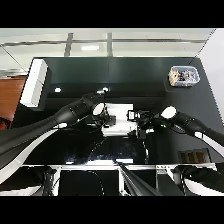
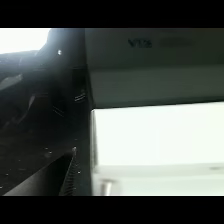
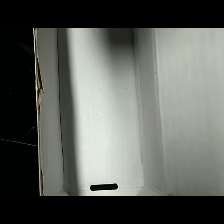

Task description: Fold the box and place the chain.

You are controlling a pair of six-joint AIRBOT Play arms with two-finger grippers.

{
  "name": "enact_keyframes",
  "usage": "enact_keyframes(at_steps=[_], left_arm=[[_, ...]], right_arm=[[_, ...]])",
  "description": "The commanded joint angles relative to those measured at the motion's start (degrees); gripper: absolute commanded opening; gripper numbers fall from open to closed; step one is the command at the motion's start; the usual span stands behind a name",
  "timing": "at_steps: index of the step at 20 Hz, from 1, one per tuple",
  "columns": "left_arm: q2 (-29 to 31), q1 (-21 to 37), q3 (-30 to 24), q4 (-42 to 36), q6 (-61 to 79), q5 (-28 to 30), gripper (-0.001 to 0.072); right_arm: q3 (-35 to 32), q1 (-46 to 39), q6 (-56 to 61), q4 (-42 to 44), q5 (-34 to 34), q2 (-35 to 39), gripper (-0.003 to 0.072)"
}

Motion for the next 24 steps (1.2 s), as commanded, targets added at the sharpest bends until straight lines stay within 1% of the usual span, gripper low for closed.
enact_keyframes(at_steps=[1,3,4,5,6,7,8,11,12,13,14,15,19,22,24], left_arm=[[-1.1,-1.0,1.6,1.6,-2.6,-1.5,0.033],[-1.7,-1.3,1.6,1.6,-3.6,-2.5,0.033],[-2.0,-1.5,1.6,1.6,-3.8,-2.8,0.0287],[-2.3,-1.6,1.6,1.6,-3.8,-2.8,0.0165],[-2.3,-2.1,1.6,1.7,-3.8,-2.6,0.0153],[-2.3,-2.3,1.6,1.8,-3.8,-2.4,0.0087],[-2.3,-2.3,1.6,1.8,-3.8,-2.4,0.0037],[-2.3,-2.3,1.6,1.8,-3.8,-3.1,0.0027],[-2.3,-2.3,1.6,1.8,-3.8,-3.1,0.0029],[-2.3,-2.3,1.6,1.8,-3.8,-2.9,0.0072],[-2.3,-2.3,1.8,1.8,-3.8,-2.9,0.0255],[-2.3,-2.3,2.1,1.8,-3.8,-3.0,0.0357],[-2.3,-2.2,3.3,1.9,-4.6,-4.2,0.0361],[-2.2,-2.2,2.9,2.4,-6.8,-6.0,0.0361],[-2.0,-2.2,2.4,2.5,-8.5,-5.9,0.0361]], right_arm=[[0.1,0.0,0.0,0.0,0.0,0.0,0.0237],[0.1,0.0,0.0,0.0,0.0,0.0,0.0237],[0.1,0.0,0.0,0.0,0.0,0.0,0.0237],[0.1,0.0,0.0,0.0,0.0,0.0,0.0237],[0.1,0.0,0.0,0.0,0.0,0.0,0.0237],[0.1,0.0,0.0,0.0,0.0,0.0,0.0237],[0.1,0.0,0.0,0.0,0.0,0.0,0.0237],[0.1,0.0,0.0,0.0,0.0,0.0,0.0237],[0.1,0.0,0.0,0.0,0.0,0.0,0.0237],[0.1,0.0,0.0,0.0,0.0,0.0,0.0237],[0.1,0.0,0.0,0.0,0.0,0.0,0.0237],[0.1,0.0,0.0,0.0,0.0,0.0,0.0237],[0.1,0.0,0.0,0.0,0.0,0.0,0.0237],[0.1,0.0,0.0,0.0,0.0,0.0,0.0237],[0.1,0.0,0.0,0.0,0.0,0.0,0.0237]])
